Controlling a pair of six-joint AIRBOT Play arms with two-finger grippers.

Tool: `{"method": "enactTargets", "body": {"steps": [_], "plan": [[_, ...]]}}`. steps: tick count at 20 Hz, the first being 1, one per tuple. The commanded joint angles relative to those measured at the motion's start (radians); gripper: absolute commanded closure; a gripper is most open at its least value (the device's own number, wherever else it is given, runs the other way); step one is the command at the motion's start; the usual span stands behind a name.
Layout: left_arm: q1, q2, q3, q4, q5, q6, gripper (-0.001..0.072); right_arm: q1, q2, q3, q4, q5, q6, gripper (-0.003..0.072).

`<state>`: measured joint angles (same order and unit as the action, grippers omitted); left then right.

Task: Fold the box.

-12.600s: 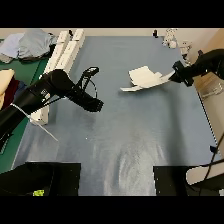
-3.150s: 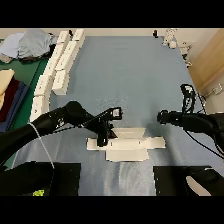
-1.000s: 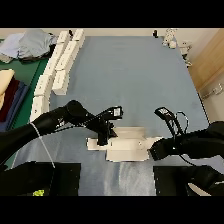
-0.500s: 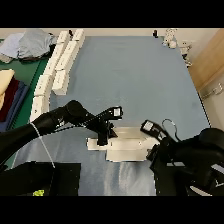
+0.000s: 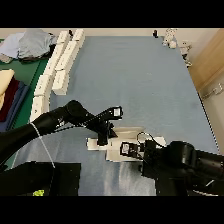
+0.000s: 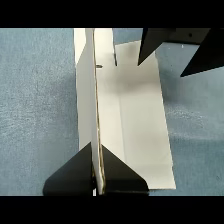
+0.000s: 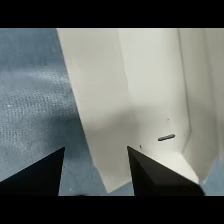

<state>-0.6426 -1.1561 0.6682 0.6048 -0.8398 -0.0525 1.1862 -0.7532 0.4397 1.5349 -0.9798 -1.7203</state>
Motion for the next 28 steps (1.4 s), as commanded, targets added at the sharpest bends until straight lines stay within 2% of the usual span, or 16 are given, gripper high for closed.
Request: {"method": "enactTargets", "body": {"steps": [1,3,6,12,16,23,28], "plan": [[0.0,0.0,0.001,0.0,0.0,0.0,0.0697,0.018,-0.107,-0.001,-0.104,0.064,0.094,0.0088],[0.0,0.0,0.001,0.0,0.0,0.0,0.0697,0.022,-0.11,0.0,-0.106,0.072,0.135,0.0091],[0.0,0.0,0.001,0.0,0.0,0.0,0.0697,0.047,-0.086,0.0,-0.202,0.07,0.256,0.0095],[0.0,0.0,0.001,0.0,0.0,0.0,0.0696,0.05,0.051,0.0,-0.229,0.015,0.353,0.0095],[0.0,0.0,0.001,0.0,0.0,0.0,0.0696,0.05,0.073,0.0,-0.333,-0.045,0.508,0.0094],[0.0,0.0,0.001,0.0,0.0,0.0,0.0697,0.05,0.076,0.0,-0.344,-0.051,0.553,0.0094],[0.0,0.0,0.001,0.0,0.0,0.0,0.0697,0.049,0.074,0.015,-0.405,-0.058,0.552,0.0077]]}}
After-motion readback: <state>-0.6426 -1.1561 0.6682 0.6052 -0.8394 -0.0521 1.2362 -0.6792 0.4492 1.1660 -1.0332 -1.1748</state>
